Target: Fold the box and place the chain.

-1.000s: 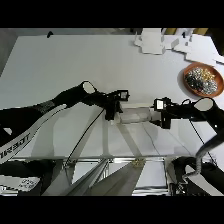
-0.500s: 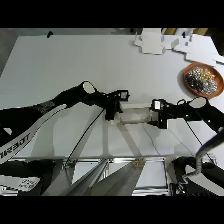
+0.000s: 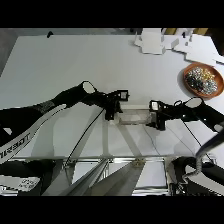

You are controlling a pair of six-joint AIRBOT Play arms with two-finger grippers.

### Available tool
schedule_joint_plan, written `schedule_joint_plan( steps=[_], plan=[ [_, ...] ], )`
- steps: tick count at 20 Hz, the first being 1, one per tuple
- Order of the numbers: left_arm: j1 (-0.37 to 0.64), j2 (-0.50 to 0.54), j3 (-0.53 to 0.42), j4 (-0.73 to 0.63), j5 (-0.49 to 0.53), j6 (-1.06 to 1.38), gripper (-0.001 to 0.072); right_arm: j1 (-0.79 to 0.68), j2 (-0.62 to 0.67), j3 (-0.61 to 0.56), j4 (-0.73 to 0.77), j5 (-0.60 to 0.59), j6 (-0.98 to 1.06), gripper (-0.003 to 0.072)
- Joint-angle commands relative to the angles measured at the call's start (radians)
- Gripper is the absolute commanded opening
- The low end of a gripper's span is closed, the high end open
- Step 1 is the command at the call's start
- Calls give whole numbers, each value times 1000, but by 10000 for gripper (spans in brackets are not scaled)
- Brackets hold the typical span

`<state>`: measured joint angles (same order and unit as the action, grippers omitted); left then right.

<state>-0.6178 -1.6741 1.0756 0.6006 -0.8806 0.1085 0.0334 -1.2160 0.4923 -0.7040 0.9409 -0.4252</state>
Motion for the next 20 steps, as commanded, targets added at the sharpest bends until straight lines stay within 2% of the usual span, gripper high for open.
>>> schedule_joint_plan(
  steps=[1, 3, 4, 10, 13, 16, 20],
  plan=[
    [-1, 1, 0, -2, 2, 0, 10, 11, -19, -3, -1, 20, 3, 641],
    [-1, 1, 0, -2, 2, 0, 10, 11, -19, -3, -3, 17, 6, 615],
    [-1, 1, 0, -2, 1, 0, 10, 11, -24, -3, -2, 17, 5, 539],
    [-1, 1, 0, -2, 2, 0, 10, 11, -52, -3, -3, 10, 5, 531],
    [-1, 1, 0, -2, 2, 0, 10, 6, -51, -4, -28, 20, 10, 553],
    [-1, 1, 0, -2, 2, 0, 10, 2, -49, -11, -32, 20, 32, 650],
    [-1, 1, 0, -2, 2, 0, 10, 3, -41, -11, -22, 36, 31, 654]
  ],
)
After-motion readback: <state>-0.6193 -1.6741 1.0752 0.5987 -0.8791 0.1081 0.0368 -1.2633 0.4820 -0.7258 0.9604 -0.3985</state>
